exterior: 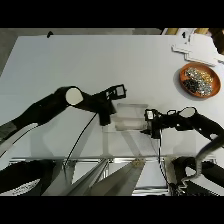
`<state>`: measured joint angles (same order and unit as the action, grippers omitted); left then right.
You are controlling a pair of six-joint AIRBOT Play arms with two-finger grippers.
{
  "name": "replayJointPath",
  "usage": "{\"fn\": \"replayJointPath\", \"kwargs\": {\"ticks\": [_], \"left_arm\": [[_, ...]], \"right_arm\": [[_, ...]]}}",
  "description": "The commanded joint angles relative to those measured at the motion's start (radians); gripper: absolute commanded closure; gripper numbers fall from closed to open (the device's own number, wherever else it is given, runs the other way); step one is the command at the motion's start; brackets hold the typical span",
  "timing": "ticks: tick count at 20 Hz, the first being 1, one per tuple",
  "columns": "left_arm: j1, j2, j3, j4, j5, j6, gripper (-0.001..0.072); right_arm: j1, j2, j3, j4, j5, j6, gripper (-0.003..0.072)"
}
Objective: Fold the box and place the chain.
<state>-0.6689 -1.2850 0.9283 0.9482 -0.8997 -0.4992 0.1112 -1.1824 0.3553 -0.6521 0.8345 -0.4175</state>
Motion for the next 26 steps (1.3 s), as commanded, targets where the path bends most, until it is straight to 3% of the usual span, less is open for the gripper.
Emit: {"fn": "replayJointPath", "kwargs": {"ticks": [1,4,5,7,8,12,16,17,23,26], "left_arm": [[0.047,0.028,-0.051,0.106,-0.164,0.056,0.0701],[0.047,-0.006,-0.103,0.095,-0.159,0.251,0.0698],[0.047,-0.025,-0.107,0.087,-0.158,0.323,0.0669],[0.047,-0.056,-0.107,0.053,-0.133,0.431,0.0481],[0.047,-0.066,-0.107,0.033,-0.109,0.467,0.0435],[0.045,-0.09,-0.107,-0.044,-0.034,0.545,0.0426],[0.031,-0.111,-0.107,-0.058,0.025,0.596,0.0331],[0.03,-0.115,-0.107,-0.063,0.045,0.596,0.0251],[0.019,-0.117,-0.107,-0.106,0.057,0.595,0.0263],[-0.008,-0.122,-0.107,-0.19,0.048,0.596,0.0404]], "right_arm": [[0.0,0.0,0.0,0.001,0.0,0.002,0.0366],[0.0,0.0,0.0,0.001,0.0,0.002,0.0366],[0.0,0.0,0.0,0.001,0.0,0.002,0.0366],[0.0,0.0,0.0,0.001,0.0,0.002,0.0366],[0.0,0.0,0.0,0.001,0.0,0.002,0.0366],[0.0,0.0,0.0,0.001,0.0,0.002,0.0366],[0.0,0.0,0.0,0.001,0.0,0.002,0.0366],[0.0,0.0,0.0,0.001,0.0,0.002,0.0366],[0.0,0.0,0.0,0.001,0.0,0.002,0.0366],[0.0,0.0,0.0,0.001,0.0,0.002,0.0366]]}}
